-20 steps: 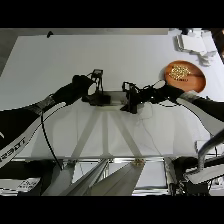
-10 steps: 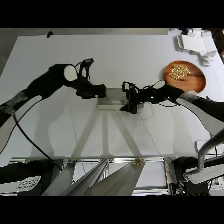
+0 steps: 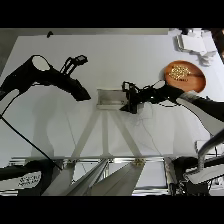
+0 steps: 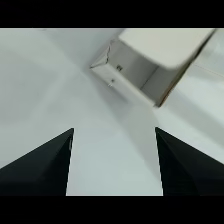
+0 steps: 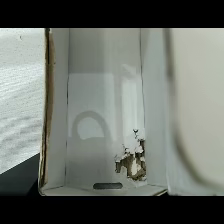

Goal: Fold the box and place the chain.

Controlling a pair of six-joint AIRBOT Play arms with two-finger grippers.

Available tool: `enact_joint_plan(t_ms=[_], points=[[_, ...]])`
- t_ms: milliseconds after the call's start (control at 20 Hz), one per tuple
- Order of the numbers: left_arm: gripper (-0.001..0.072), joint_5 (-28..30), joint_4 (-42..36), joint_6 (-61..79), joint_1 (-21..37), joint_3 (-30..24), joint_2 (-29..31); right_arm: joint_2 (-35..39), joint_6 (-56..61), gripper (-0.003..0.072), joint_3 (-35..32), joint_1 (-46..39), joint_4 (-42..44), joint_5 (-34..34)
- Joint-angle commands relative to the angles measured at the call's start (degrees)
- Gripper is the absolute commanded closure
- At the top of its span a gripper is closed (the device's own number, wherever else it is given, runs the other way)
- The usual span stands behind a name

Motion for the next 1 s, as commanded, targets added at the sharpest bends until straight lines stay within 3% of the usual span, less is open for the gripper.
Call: enact_joint_plan(t_ms=[0, 100, 250, 400, 950], points=[[0.0122, -1.03, -7.74, 29.81, 3.15, -0.87, -4.02, 0.04, 0.00, 0.0229, -0.02, 0.02, 0.00, 0.02], [0.0011, 0.13, -11.50, 39.28, 2.60, -0.90, -6.27, 0.04, 0.00, 0.0229, -0.02, 0.02, 0.00, 0.02], [0.0010, -1.11, -17.97, 53.31, 3.21, -0.90, -9.33, 0.04, 0.00, 0.0229, -0.02, 0.02, 0.00, 0.02], [0.0009, -3.58, -22.34, 56.63, 4.28, -0.90, -12.31, 0.04, 0.00, 0.0229, -0.02, 0.02, 0.00, 0.02], [0.0010, -4.22, -22.29, 59.01, 2.49, -0.90, -15.56, 0.04, 0.00, 0.0229, -0.02, 0.02, 0.00, 0.02]])
